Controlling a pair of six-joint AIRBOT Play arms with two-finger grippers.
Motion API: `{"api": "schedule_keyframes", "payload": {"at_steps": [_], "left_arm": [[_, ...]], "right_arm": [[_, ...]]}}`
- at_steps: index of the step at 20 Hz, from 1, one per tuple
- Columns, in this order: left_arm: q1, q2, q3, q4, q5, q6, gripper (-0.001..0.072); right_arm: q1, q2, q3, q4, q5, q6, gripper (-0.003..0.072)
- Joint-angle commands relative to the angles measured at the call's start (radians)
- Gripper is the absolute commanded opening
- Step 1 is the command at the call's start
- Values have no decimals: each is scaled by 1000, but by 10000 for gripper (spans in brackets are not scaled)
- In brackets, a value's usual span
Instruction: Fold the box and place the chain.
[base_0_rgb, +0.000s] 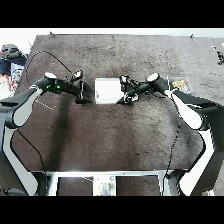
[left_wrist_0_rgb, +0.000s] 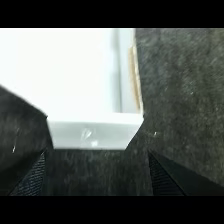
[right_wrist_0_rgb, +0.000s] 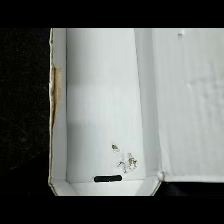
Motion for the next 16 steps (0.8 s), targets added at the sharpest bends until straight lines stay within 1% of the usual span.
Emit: {"api": "schedule_keyframes", "payload": {"at_steps": [1, 3, 7, 12, 16], "left_arm": [[0, -14, -1, -69, -16, 85, 720], [0, -14, -1, -85, -12, 95, 720], [-14, -24, -1, -48, -12, 95, 720], [-40, -26, -1, -40, 63, 80, 720], [-50, -26, -1, -40, 73, 89, 720]], "right_arm": [[0, -1, 0, 0, 0, 0, 406], [0, -1, 0, 0, 0, 0, 406], [0, -1, 0, 0, 0, 0, 406], [0, -1, 0, 0, 0, 0, 406], [0, -1, 0, 0, 0, 0, 406]]}}
